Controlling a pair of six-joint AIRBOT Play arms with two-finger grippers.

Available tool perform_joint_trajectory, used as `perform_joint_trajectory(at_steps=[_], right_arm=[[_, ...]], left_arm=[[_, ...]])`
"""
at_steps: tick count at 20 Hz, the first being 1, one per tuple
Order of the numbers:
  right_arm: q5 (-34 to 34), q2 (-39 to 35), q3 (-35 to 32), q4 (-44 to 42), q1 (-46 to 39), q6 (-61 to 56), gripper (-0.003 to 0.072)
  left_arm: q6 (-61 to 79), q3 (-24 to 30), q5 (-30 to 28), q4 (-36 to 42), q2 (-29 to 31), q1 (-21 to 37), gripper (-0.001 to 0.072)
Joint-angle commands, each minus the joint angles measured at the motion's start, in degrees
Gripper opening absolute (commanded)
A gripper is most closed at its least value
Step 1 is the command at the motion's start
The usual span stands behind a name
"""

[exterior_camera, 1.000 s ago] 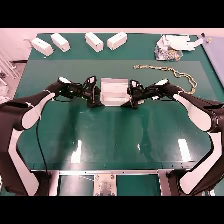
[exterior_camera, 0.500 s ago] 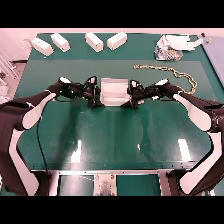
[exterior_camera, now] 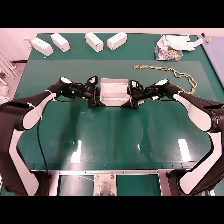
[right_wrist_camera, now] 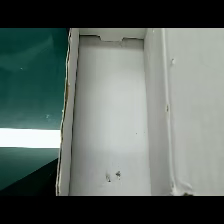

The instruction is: Fold the box and place the chain.

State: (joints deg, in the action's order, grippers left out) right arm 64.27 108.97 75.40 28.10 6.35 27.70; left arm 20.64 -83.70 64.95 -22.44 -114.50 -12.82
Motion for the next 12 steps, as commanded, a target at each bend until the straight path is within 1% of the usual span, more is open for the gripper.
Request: perform_joint_trajectory(at_steps=[1, 12], right_arm=[[-0.13, -0.04, 0.02, -0.07, 0.02, -0.02, 0.0564], [-0.13, -0.04, 0.02, -0.07, 0.02, -0.02, 0.0564]], left_arm=[[-1.14, -0.02, 0.90, -0.79, -0.04, -0.07, 0.0368], [-1.11, -0.02, 0.07, -0.66, -0.02, -0.04, 0.0369]])
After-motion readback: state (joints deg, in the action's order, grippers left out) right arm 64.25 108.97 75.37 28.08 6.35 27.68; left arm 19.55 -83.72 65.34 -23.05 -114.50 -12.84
